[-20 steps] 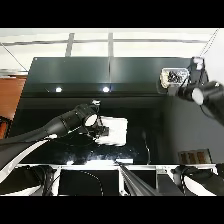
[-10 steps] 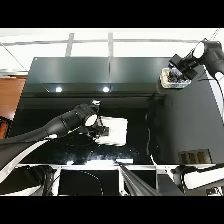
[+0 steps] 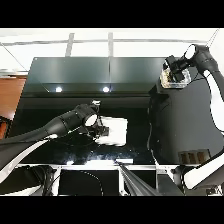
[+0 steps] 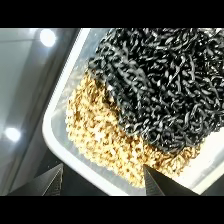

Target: Fold the box and place the chain.

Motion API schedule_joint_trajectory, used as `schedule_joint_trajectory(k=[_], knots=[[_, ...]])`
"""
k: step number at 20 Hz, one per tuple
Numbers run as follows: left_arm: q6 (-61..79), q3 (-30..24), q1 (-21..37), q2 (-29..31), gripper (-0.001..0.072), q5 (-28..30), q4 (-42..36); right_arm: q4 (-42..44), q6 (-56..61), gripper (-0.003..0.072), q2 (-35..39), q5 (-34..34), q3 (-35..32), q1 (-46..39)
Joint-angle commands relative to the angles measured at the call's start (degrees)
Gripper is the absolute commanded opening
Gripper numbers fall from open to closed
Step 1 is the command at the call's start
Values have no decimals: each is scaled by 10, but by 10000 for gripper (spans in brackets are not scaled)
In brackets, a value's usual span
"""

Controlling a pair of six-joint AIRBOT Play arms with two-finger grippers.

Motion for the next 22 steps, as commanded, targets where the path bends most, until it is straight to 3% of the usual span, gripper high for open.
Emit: schedule_joint_trajectory(k=[1,14,16,18,20,22], knots=[[0,0,0,-2,34,1,1,7,12,559,-5,3,2,-8],[0,0,0,-3,34,1,1,23,7,558,-33,-11,2,-1],[0,0,0,-3,34,1,1,21,6,282,-38,-11,2,-1],[0,0,0,-3,34,1,2,24,6,216,-40,-10,2,-1],[0,0,0,-3,34,1,1,26,-27,15,-37,-9,2,-2],[0,0,0,-3,34,1,2,24,-76,14,-25,-6,3,-8]])
